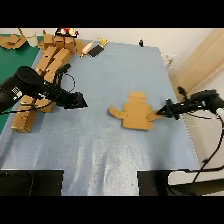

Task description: Fold the box.

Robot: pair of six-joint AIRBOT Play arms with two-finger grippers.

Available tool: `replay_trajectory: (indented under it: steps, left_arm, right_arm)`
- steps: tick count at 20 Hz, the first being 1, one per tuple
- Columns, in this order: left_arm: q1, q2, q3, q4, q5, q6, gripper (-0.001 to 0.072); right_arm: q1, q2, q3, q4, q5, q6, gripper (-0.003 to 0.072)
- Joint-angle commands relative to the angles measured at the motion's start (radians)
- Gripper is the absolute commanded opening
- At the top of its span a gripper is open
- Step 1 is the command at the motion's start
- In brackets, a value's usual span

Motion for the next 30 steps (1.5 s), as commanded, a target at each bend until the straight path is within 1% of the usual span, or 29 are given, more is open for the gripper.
replay_trajectory:
  steps: [1,4,7,9,11,15,16,17,22,24,25,30]
  left_arm:
    - [0.040,-0.001,0.000,0.009,-0.039,0.071,0.0332]
    - [0.065,-0.001,-0.001,0.013,-0.061,0.121,0.0333]
    - [0.080,-0.011,-0.005,0.012,-0.069,0.183,0.0333]
    - [0.079,-0.042,-0.011,0.010,-0.087,0.214,0.0333]
    - [0.079,-0.082,-0.017,0.008,-0.093,0.251,0.0333]
    - [0.091,-0.166,-0.018,0.000,-0.082,0.298,0.0334]
    - [0.097,-0.192,-0.018,-0.001,-0.083,0.308,0.0381]
    - [0.098,-0.214,-0.018,-0.014,-0.081,0.322,0.0452]
    - [0.095,-0.306,-0.018,-0.051,-0.076,0.332,0.0450]
    - [0.095,-0.328,-0.018,-0.126,-0.091,0.377,0.0450]
    - [0.095,-0.335,-0.018,-0.152,-0.094,0.391,0.0450]
    - [0.095,-0.337,-0.018,-0.153,-0.110,0.402,0.0450]
  right_arm:
    - [0.213,0.145,-0.194,0.076,0.148,-0.015,0.0000]
    - [0.420,0.271,-0.322,0.127,0.320,-0.025,0.0000]
    - [0.594,0.345,-0.406,0.156,0.446,-0.025,-0.0001]
    - [0.686,0.388,-0.460,0.162,0.527,-0.024,-0.0001]
    - [0.742,0.434,-0.509,0.161,0.579,-0.010,0.0000]
    - [0.789,0.497,-0.602,0.152,0.639,-0.011,-0.0001]
    - [0.793,0.502,-0.623,0.148,0.645,-0.011,-0.0001]
    - [0.798,0.505,-0.639,0.146,0.649,-0.011,-0.0001]
    - [0.808,0.516,-0.660,0.148,0.653,-0.019,-0.0001]
    - [0.809,0.531,-0.660,0.150,0.647,-0.045,-0.0001]
    - [0.808,0.545,-0.660,0.151,0.647,-0.051,-0.0001]
    - [0.808,0.679,-0.660,0.151,0.650,-0.052,-0.0001]
